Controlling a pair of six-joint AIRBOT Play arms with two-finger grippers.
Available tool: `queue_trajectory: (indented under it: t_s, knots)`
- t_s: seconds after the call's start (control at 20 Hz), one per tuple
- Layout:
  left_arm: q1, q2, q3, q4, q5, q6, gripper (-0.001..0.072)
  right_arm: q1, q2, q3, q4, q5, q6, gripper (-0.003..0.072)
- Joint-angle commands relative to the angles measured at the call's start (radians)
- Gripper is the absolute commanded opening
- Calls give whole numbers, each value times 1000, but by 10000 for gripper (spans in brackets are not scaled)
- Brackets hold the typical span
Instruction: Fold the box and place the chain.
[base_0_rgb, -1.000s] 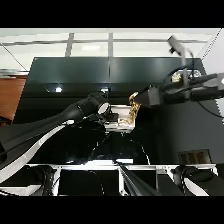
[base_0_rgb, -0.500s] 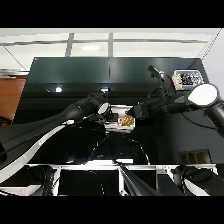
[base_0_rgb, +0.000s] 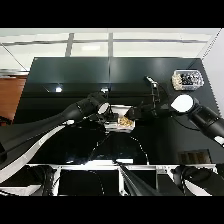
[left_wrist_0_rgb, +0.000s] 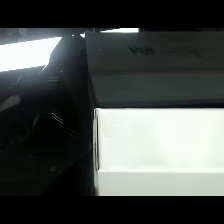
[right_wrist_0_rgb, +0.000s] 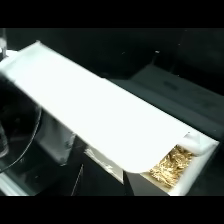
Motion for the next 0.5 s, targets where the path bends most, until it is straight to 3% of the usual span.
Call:
queue_trajectory:
  t_s: [0.0, 0.2, 0.45]
  knots:
    - [1, 1, 0, 0, 2, 0, 27, -98, 20, 32, -73, 131, 26, 295]
    - [1, 1, 0, 0, -6, 1, 27, -314, 172, 39, -292, 328, 29, 295]
    - [0, 1, 22, 12, -7, -63, 27, -429, 282, 39, -340, 391, 26, 295]
